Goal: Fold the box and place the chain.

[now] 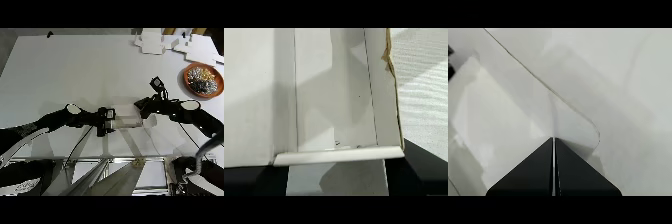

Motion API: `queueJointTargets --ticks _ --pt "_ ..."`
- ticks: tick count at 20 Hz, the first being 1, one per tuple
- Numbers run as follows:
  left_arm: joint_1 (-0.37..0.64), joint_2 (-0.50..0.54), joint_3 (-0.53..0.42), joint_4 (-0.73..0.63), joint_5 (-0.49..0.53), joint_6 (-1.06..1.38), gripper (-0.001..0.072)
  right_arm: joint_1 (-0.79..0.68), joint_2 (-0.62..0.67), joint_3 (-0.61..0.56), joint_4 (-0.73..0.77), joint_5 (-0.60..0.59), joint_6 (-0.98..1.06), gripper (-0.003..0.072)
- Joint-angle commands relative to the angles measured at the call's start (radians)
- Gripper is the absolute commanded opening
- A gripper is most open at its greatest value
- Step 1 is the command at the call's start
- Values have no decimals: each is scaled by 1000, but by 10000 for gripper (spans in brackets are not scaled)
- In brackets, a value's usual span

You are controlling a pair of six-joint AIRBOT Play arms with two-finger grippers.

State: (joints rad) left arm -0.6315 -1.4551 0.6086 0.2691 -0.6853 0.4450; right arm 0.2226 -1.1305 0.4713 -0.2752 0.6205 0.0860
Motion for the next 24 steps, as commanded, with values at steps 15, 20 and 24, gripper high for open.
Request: queueJointTargets --ticks 15,20,24 --pt "0 1 -1 0 0 0 209 0 75 278 -909 421 325 15" --pt "0 1 -1 0 0 0 209 0 75 216 -914 351 97 287" --pt "0 1 -1 0 0 0 209 0 75 134 -800 333 -193 257"
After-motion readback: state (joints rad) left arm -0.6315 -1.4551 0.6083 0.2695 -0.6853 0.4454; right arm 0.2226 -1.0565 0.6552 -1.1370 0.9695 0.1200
